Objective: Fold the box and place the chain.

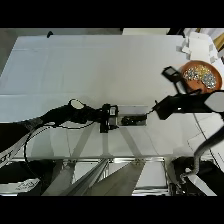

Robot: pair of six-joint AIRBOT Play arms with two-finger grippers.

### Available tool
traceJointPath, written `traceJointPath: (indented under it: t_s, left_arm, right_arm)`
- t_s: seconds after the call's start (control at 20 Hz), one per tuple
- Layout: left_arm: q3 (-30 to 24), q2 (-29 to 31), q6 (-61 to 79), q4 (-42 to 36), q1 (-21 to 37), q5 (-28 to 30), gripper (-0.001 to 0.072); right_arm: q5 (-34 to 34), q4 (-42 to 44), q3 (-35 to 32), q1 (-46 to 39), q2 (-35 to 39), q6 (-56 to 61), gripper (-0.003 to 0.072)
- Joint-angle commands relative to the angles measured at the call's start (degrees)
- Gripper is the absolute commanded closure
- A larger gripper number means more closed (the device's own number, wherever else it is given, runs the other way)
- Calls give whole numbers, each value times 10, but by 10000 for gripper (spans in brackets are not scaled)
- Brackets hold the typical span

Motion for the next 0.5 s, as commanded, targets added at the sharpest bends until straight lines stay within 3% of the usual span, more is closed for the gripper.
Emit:
traceJointPath:
  t_s: [0.0,0.05,0.45]
  left_arm:
    - [0,0,0,0,0,0,636]
    - [0,0,0,0,0,0,636]
    - [0,0,0,0,0,0,636]
  right_arm:
    - [-3,-35,-1,-89,-20,38,393]
    - [-23,-45,-1,-90,-42,57,348]
    - [-175,-115,-1,-3,-239,105,366]
